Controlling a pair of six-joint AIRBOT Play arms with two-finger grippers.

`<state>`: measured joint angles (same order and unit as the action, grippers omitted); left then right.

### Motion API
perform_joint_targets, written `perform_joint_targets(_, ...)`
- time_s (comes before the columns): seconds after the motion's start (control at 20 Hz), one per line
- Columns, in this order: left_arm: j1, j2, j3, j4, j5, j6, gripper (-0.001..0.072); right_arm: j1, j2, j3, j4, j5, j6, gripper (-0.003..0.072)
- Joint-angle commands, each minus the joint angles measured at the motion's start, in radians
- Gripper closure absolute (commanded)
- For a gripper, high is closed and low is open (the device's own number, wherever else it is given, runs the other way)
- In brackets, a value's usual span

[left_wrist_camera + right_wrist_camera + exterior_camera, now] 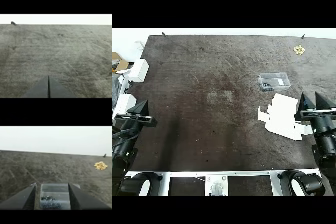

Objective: Fold the box and place the chain.

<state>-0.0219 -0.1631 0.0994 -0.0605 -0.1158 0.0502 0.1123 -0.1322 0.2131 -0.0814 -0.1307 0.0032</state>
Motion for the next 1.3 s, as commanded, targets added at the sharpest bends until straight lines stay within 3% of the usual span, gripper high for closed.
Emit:
perform_joint_targets(0.0,0.0,0.0,0.0,0.0,0.0,0.0,0.07,0.0,-0.104,0.093,0.001,-0.07,-0.002,0.0236)
perform_joint_targets(0.25,0.0,0.0,0.0,0.0,0.0,0.0,0.07,-0.094,-0.437,0.301,0.093,-0.026,-0.003,0.0237)
perform_joint_targets(0.4,0.0,0.0,0.0,0.0,0.0,0.0,0.0699,-0.318,-0.635,0.378,0.128,0.257,0.044,0.0237)
perform_joint_targets(0.45,0.0,0.0,0.0,0.0,0.0,0.0,0.0699,-0.41,-0.688,0.389,0.072,0.397,0.127,0.0237)
perform_joint_targets(0.6,0.0,0.0,0.0,0.0,0.0,0.0,0.07,-0.711,-0.814,0.472,-0.47,0.886,0.669,0.0234)
perform_joint_targets(0.75,0.0,0.0,0.0,0.0,0.0,0.0,0.0699,-0.915,-0.879,0.59,-0.881,1.183,0.947,0.0234)
perform_joint_targets(0.9,0.0,0.0,0.0,0.0,0.0,0.0,0.07,-1.005,-0.935,0.696,-1.092,1.357,1.039,0.0235)
perform_joint_targets(1.0,0.0,0.0,0.0,0.0,0.001,0.0,0.0699,-1.008,-0.993,0.745,-1.157,1.47,1.036,0.0234)
perform_joint_targets(1.25,0.0,0.0,0.0,0.0,0.0,0.0,0.0699,-1.008,-1.094,0.764,-1.232,1.468,1.018,0.0234)
